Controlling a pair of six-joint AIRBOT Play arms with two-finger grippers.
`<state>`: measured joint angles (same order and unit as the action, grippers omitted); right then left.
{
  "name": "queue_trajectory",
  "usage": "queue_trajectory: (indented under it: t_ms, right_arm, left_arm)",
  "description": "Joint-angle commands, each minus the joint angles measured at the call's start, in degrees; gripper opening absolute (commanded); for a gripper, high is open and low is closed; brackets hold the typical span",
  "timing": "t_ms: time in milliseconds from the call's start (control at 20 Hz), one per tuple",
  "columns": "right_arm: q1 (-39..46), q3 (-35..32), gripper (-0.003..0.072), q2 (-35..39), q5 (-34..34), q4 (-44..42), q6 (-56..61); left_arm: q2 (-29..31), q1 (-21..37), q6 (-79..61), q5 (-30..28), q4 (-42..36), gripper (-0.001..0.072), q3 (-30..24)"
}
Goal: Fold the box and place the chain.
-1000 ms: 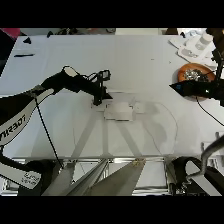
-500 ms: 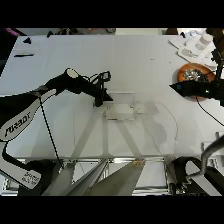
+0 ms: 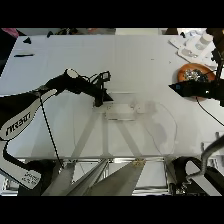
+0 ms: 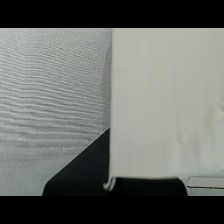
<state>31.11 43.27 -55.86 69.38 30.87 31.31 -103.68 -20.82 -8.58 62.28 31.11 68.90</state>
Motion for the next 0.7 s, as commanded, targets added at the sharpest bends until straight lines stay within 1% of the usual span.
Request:
queue_trajectory:
  t_ms: [0, 50, 100, 250, 350, 550, 650]
  right_arm:
    - [0.02, 0.07, 0.0515, 0.13, 8.24, -6.12, -9.38]
    - [-0.22, 0.07, 0.0647, 0.35, 9.38, -6.56, -11.82]
    - [-0.94, 0.07, 0.066, 0.61, 9.88, -6.36, -14.32]
    - [-5.62, 0.07, 0.066, 0.72, 10.88, -4.2, -19.34]
    - [-10.62, 0.07, 0.066, 0.72, 9.92, 1.01, -21.88]
    - [-20.24, 0.07, 0.0661, 0.72, 4.59, 13.53, -22.62]
    - [-22.45, 0.07, 0.066, 0.72, 5.05, 15.15, -22.58]
  left_arm:
    - [-0.04, 0.0, 0.02, 0.09, 0.24, 0.0008, -0.02]
    - [-0.04, 0.02, 0.02, 0.09, 0.24, 0.0008, -0.02]
    - [-0.04, 0.0, 0.02, 0.09, 0.24, 0.0008, -0.02]
    - [-0.04, 0.0, 0.02, 0.09, 0.24, 0.0008, -0.02]
    - [-0.04, 0.0, 0.02, 0.09, 0.24, 0.0008, -0.02]
    - [-0.04, 0.0, 0.02, 0.09, 0.24, 0.0008, -0.02]
    - [-0.04, 0.02, 0.02, 0.09, 0.26, 0.0008, -0.02]
